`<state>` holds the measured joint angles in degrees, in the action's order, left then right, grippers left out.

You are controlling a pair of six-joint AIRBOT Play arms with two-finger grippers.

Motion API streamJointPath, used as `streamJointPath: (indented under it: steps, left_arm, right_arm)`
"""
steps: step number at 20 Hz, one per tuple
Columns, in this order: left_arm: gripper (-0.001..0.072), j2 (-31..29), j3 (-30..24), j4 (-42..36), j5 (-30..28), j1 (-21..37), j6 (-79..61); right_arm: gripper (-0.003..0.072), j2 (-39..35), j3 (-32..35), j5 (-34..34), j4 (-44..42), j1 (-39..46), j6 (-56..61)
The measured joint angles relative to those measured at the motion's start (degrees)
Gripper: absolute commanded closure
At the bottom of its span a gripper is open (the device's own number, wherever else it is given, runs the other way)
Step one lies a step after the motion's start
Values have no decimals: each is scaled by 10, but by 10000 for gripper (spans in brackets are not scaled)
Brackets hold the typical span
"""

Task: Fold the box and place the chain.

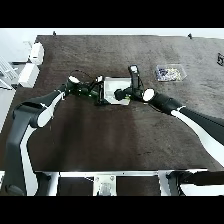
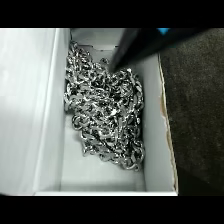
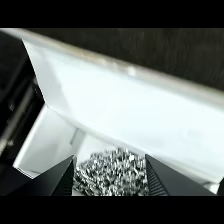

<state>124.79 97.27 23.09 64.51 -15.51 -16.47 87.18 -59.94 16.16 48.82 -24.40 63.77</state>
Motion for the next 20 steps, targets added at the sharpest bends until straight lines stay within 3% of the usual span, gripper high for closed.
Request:
streamJointPath:
  steps: [1,2,3,8,13,20]
  left_arm:
    - [427,0,0,0,0,0,0]
    - [427,0,0,0,0,0,0]
    - [427,0,0,0,0,0,0]
    - [427,0,0,0,0,0,0]
    - [427,0,0,0,0,0,0]
    - [427,0,0,0,0,0,0]
  right_arm:
    - [267,-14,-3,0,12,3,0]
    - [439,-29,-5,0,27,7,-4]
    - [547,-46,-7,0,42,12,-13]
    - [580,-104,-22,-1,82,60,-128]
    - [643,-93,-84,22,84,122,-242]
    - [644,50,-244,241,-64,216,-427]
